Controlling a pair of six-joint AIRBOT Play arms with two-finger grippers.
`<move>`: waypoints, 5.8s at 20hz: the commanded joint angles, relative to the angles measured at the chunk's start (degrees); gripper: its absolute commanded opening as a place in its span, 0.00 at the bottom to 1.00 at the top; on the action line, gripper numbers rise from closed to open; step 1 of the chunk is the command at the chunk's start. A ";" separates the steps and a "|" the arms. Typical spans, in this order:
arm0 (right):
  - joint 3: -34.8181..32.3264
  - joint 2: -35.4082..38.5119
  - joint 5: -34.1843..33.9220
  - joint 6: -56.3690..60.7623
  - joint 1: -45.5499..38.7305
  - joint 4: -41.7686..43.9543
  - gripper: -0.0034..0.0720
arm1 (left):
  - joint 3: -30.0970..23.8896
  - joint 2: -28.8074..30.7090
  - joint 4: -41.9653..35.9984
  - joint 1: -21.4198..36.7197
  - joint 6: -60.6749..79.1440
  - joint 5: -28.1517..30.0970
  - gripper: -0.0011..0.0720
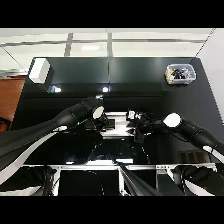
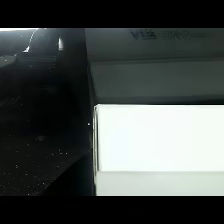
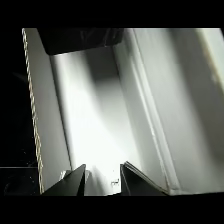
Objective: Fold the box and place the chain.
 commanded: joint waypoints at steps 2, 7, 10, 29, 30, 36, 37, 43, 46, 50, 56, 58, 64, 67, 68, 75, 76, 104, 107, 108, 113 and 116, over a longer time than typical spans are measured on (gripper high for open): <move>0.11 0.96 1.40 9.33 -1.07 -3.06 0.05 | 0.04 0.02 -0.04 0.04 0.02 -0.04 0.05; 9.27 9.97 26.51 54.10 -13.97 -26.64 0.06 | 0.04 0.02 -0.02 0.04 0.02 -0.07 0.05; 8.74 12.31 29.53 66.79 -31.28 -29.92 0.06 | 0.04 0.02 0.00 0.04 0.02 0.00 0.05; 2.45 -6.14 25.00 54.05 -24.15 0.66 0.35 | 0.04 0.02 0.04 0.04 0.02 -0.02 0.05; 3.58 -6.14 26.40 54.16 -24.15 0.44 0.84 | 0.04 0.02 0.04 0.04 0.02 -0.02 0.05; 5.35 -6.14 28.48 55.52 -21.68 5.40 0.84 | 0.04 0.02 0.02 0.04 0.02 -0.02 0.05; 5.40 -6.14 27.78 56.57 -20.61 5.33 0.70 | 0.04 0.02 0.02 0.04 0.02 -0.02 0.05; 8.98 -6.14 24.57 63.87 -14.91 0.22 0.46 | 0.04 0.02 0.04 0.04 0.02 0.00 0.05; 11.37 -6.14 23.26 70.23 -10.97 -6.60 0.46 | 0.04 0.02 0.04 0.04 0.02 0.00 0.05; 13.99 -6.14 20.48 79.95 -5.68 -16.26 0.46 | 0.04 0.02 0.04 0.04 0.02 -0.02 0.05; 14.88 -6.14 16.90 87.01 -0.79 -17.84 0.46 | 0.04 0.02 0.04 0.04 0.02 -0.02 0.05; 15.13 -6.16 15.58 88.56 0.52 -18.64 0.46 | 0.04 0.02 0.04 0.04 0.02 -0.02 0.05; 17.94 -6.16 15.34 99.43 5.38 -31.56 0.46 | 0.04 0.02 0.02 0.04 0.02 0.00 0.05; 18.25 -6.60 16.24 102.55 6.73 -33.77 0.46 | 0.04 0.02 0.04 0.04 0.02 -0.02 0.05; 18.25 -6.95 17.18 103.91 6.86 -34.23 0.46 | 0.04 0.02 0.02 0.04 0.02 -0.02 0.05; 18.53 -9.77 17.77 108.93 8.59 -37.33 0.46 | 0.04 0.02 0.04 0.04 0.02 -0.02 0.05; 19.21 -10.69 18.32 110.07 8.94 -38.38 0.46 | 0.04 0.02 0.04 0.04 0.02 -0.04 0.05; 27.54 -18.69 25.09 124.54 15.17 -48.30 0.38 | 0.04 0.02 0.02 0.04 0.02 -0.04 0.05; 27.54 -19.06 25.03 124.54 15.19 -48.26 0.09 | 0.04 0.02 0.02 0.04 0.02 -0.04 0.05; 27.54 -19.06 24.98 124.72 15.19 -48.24 0.06 | 0.04 0.02 0.02 0.04 0.02 -0.04 0.05; 27.56 -18.91 25.05 125.57 15.10 -48.33 0.21 | 0.04 0.02 0.02 0.04 0.02 -0.02 0.05; 28.39 -18.05 27.36 123.91 15.02 -48.57 0.57 | 0.04 0.02 0.00 0.04 0.02 -0.04 0.05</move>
